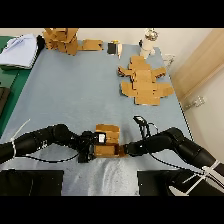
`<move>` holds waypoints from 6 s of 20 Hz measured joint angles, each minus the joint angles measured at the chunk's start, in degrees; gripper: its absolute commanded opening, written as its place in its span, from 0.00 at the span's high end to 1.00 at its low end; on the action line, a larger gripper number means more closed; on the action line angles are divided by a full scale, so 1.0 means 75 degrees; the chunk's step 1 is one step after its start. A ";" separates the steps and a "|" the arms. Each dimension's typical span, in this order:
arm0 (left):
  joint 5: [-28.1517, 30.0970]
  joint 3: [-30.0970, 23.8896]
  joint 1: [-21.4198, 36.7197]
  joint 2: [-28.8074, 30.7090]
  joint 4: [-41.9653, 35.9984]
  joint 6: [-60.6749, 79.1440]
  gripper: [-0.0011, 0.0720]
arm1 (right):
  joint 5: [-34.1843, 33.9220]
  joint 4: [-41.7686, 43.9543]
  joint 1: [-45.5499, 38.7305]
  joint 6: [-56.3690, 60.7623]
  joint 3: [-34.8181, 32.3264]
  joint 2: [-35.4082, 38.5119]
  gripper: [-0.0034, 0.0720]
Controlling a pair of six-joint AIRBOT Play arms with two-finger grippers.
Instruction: Fold the box.
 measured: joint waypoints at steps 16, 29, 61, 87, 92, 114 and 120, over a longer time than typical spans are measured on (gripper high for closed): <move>0.0000 0.0000 0.0000 0.0000 0.0000 0.0000 0.26 | 0.0102 0.0775 0.0058 -0.0291 0.0382 0.0428 0.47; 0.0000 0.0000 0.0000 0.0000 0.0000 0.0003 0.27 | -0.0612 -0.1384 0.2052 0.2433 0.2066 -0.1792 0.47; 0.0003 -0.0003 0.0000 0.0000 0.0006 0.0009 0.27 | -0.2576 -0.2833 0.3147 0.4922 0.3940 -0.3599 0.45; 0.0000 -0.0003 0.0006 0.0000 0.0000 0.0003 0.26 | -0.4214 -0.3861 0.2891 0.4759 0.4013 -0.2789 0.95; 0.0000 -0.0003 0.0006 0.0000 0.0000 0.0003 0.26 | -0.3092 -0.2973 0.0635 0.2771 0.3465 -0.2885 0.95; 0.0000 -0.0003 0.0006 0.0000 0.0000 0.0003 0.27 | -0.1367 0.4468 -0.1067 -0.8326 0.2040 -0.2801 0.95; 0.0000 -0.0003 0.0006 0.0000 0.0003 0.0000 0.27 | -0.0035 0.3290 0.0621 -0.8084 0.1699 -0.1985 0.95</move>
